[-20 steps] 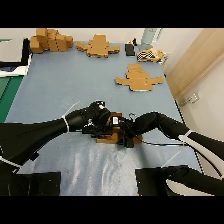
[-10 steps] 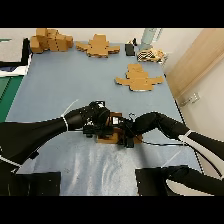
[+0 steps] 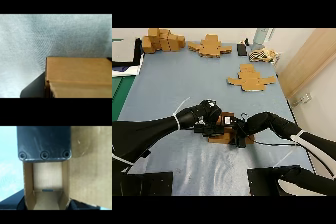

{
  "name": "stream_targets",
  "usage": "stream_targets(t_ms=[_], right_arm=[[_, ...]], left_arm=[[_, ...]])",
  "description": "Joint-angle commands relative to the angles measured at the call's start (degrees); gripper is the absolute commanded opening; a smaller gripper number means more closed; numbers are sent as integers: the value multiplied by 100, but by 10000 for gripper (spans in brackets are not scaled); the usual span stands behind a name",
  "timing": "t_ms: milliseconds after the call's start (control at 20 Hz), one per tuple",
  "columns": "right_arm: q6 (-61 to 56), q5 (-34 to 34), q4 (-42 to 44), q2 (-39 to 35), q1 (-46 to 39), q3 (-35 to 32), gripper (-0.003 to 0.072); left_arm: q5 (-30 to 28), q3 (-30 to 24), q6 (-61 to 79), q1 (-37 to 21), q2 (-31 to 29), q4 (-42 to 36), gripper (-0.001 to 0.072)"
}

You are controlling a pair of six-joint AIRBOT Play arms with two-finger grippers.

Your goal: Fold the box.

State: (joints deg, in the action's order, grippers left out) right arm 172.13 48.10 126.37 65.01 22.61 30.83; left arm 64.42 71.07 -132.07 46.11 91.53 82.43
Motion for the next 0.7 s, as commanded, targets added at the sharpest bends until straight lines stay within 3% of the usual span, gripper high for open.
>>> stream_targets(t_ms=[0, 100, 150, 200, 250, 450, 650], right_arm=[[24, -2, -13, 2, 0, 4, 438], [24, -2, -13, 2, 0, 4, 438], [26, -2, -13, 2, 0, 4, 438], [24, -2, -13, 2, 0, 4, 438], [24, -2, -13, 2, 0, 4, 438], [24, -2, -13, 2, 0, 4, 438], [24, -2, -13, 2, 0, 4, 438]], left_arm=[[-44, 70, 50, -13, -9, -9, 14], [-24, 76, 50, -11, -9, -13, 18], [-20, 76, 55, -11, -9, -15, 164], [0, 76, 44, -11, -9, -17, 430], [48, 76, 46, -13, -9, -39, 458], [251, 83, 50, -101, -9, -487, 458], [815, 267, 286, -533, -9, -1244, 459]])
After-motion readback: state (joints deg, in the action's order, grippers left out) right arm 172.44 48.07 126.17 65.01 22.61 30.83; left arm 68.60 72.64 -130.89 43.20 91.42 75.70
